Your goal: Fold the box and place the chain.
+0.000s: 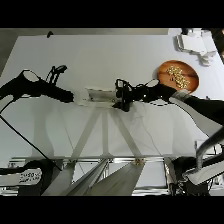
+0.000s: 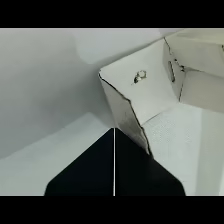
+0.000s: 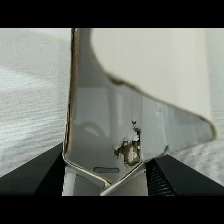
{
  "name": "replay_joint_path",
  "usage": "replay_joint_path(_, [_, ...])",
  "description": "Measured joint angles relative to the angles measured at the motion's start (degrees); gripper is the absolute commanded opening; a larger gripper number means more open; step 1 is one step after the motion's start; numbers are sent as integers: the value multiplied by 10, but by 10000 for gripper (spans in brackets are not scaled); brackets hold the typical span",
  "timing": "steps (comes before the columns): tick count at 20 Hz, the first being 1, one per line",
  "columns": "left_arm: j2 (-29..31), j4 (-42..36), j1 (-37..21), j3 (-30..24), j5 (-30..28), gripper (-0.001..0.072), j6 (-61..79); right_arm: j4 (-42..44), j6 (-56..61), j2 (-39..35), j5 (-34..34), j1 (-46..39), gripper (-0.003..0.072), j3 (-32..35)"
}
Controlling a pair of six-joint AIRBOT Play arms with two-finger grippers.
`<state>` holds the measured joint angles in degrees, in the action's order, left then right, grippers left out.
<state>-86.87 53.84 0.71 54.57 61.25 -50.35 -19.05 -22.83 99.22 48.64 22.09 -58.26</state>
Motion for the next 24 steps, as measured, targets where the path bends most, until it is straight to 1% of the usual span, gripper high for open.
replay_joint_path(4, [-9,-19,11,0,6,8,-7,0,0,0,0,0,428,0])
replay_joint_path(9, [-10,-48,11,0,19,7,-8,0,0,0,0,0,428,0])
replay_joint_path(14, [-1,-12,-16,0,20,7,-3,0,0,0,0,0,428,0])
replay_joint_path(17, [0,-2,-33,0,21,6,-3,0,0,0,0,0,428,0])
replay_joint_path(21, [-17,-5,-27,-1,16,6,-1,0,0,0,0,0,428,0])
replay_joint_path(24, [-30,-29,-17,-1,18,6,10,0,0,0,0,0,428,0])
